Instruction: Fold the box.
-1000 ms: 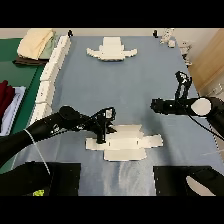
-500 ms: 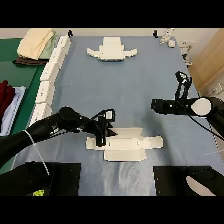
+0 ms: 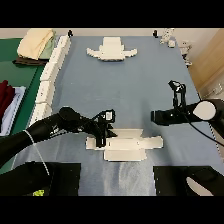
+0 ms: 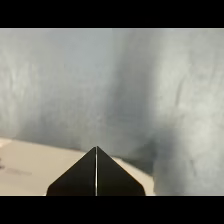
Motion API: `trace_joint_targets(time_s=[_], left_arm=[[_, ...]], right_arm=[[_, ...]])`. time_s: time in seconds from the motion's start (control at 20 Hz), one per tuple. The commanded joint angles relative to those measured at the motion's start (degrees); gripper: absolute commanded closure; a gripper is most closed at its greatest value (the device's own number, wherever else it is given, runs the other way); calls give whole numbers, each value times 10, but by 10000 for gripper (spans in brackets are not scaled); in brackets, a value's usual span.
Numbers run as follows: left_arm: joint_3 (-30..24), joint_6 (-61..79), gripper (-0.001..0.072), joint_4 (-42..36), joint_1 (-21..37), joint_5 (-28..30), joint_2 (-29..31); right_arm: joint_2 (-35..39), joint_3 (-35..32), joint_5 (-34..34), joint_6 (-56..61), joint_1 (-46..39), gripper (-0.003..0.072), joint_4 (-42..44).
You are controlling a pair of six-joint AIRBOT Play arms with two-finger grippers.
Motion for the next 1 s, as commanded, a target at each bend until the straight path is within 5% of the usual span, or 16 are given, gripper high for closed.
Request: trace_joint_targets(time_s=[0.0, 0.15, 0.35, 0.4, 0.5, 0.55, 0.65, 0.7, 0.95], left_arm=[[0, 1, 695, 0, 0, 1, 0], [0, 1, 695, 0, 0, 1, 0], [0, 1, 695, 0, 0, 1, 0], [0, 1, 695, 0, 0, 1, 0], [0, 1, 695, 0, 0, 1, 0], [0, 1, 695, 0, 0, 1, 0], [0, 1, 695, 0, 0, 1, 0], [0, 1, 695, 0, 0, 0, 0], [0, 1, 695, 0, 0, 1, 0]], right_arm=[[55, -3, 83, 59, 71, 688, -10], [95, -35, 100, 67, 187, 688, 5], [110, -101, 40, -18, 388, 685, -18], [106, -115, 23, -49, 431, 645, -24], [90, -132, -7, -94, 498, 161, -70], [77, -132, -13, -98, 519, 93, -124], [53, -132, -33, -98, 529, 74, -229], [42, -132, -48, -98, 529, -19, -269], [-27, -132, -105, -111, 529, -26, -284]])
